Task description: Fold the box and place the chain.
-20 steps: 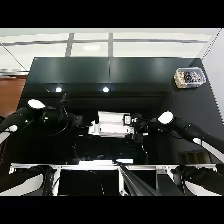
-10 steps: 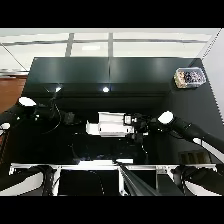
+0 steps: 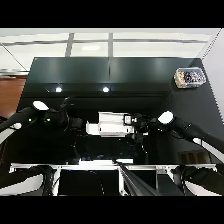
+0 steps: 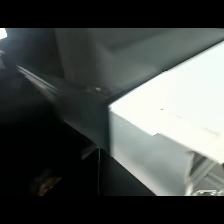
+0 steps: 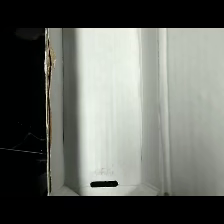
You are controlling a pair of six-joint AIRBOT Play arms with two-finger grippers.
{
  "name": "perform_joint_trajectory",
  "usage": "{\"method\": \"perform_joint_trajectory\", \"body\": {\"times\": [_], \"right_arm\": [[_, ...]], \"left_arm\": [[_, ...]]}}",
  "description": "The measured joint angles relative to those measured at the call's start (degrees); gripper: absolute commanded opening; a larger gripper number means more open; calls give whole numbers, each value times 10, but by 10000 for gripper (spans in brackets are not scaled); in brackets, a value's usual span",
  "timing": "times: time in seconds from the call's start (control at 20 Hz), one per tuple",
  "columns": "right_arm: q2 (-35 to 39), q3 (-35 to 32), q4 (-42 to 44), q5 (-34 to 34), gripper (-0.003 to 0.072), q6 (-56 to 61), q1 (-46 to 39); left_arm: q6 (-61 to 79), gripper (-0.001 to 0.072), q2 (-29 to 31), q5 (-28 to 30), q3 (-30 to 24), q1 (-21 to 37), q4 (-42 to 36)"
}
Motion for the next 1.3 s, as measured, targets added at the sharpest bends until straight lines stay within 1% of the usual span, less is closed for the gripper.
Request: {"method": "perform_joint_trajectory", "body": {"times": [0.2, 0.25, 0.3, 0.35, 0.4, 0.7, 0.8, 1.05, 1.3], "right_arm": [[0, 0, 0, 0, 489, 0, 0], [0, 0, 0, 0, 488, 0, 0], [0, 0, 0, 0, 488, 0, 0], [0, 0, 0, 0, 488, 0, 0], [0, 0, 0, 0, 489, 0, 0], [0, 0, 0, 0, 489, 0, 0], [0, 0, 0, 0, 489, 0, 0], [0, 0, 0, 0, 489, 0, 0], [0, 0, 0, 0, 488, 0, 0]], "left_arm": [[39, 36, -12, 4, -1, -25, -36], [54, 130, -14, 5, -1, -26, -46], [67, 325, -14, 2, -1, -25, -58], [76, 486, -15, -7, -1, -23, -71], [83, 535, -15, -15, -1, -20, -81], [103, 539, -17, -33, 9, -1, -98], [110, 539, -17, -58, 13, -1, -121], [124, 539, -17, -85, 16, -21, -161], [126, 536, -17, -85, 17, -46, -169]]}}
